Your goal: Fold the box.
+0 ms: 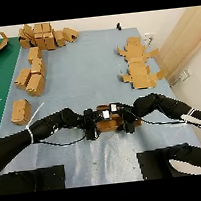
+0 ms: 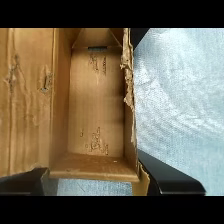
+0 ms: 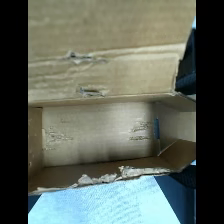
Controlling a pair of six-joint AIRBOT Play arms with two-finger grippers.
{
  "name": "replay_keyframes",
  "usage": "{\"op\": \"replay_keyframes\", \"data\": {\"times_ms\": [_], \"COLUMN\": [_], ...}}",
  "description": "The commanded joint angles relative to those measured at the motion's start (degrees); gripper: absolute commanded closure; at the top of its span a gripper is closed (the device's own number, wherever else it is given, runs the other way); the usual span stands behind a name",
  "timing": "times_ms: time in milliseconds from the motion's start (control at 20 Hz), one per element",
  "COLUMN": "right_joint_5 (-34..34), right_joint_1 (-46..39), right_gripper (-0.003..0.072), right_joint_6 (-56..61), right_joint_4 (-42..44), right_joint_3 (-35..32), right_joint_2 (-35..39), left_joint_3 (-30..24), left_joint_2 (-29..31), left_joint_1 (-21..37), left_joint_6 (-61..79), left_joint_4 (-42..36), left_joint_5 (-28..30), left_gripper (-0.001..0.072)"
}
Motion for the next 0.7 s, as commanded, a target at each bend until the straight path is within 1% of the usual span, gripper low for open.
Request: {"op": "replay_keyframes", "data": {"times_ms": [0,150,400,450,500,650], "right_joint_5": [-0.02,-1.31,-1.09,-1.07,-1.44,-2.69], "right_joint_1": [0.00,-0.07,-0.07,-0.07,-0.07,-0.72], "right_gripper": [0.0187,0.0187,0.0181,0.0060,-0.0025,-0.0027], "right_joint_6": [-0.02,0.24,0.26,0.98,1.20,3.28], "right_joint_4": [-0.55,-2.84,-2.84,-1.27,-0.44,-0.26], "right_joint_3": [0.02,0.02,0.04,0.11,0.28,0.55], "right_joint_2": [0.07,0.04,0.07,0.07,0.07,0.17], "left_joint_3": [0.04,0.04,0.04,0.04,0.04,0.04], "left_joint_2": [0.02,0.02,0.02,0.02,0.02,0.02], "left_joint_1": [0.00,0.00,0.00,0.00,-0.02,0.00], "left_joint_6": [0.00,0.00,0.00,0.00,0.00,0.00], "left_joint_4": [0.00,0.00,0.00,0.00,0.00,0.00], "left_joint_5": [0.17,0.17,0.17,0.17,0.17,0.17], "left_gripper": [0.0228,0.0228,0.0228,0.0228,0.0228,0.0228]}}
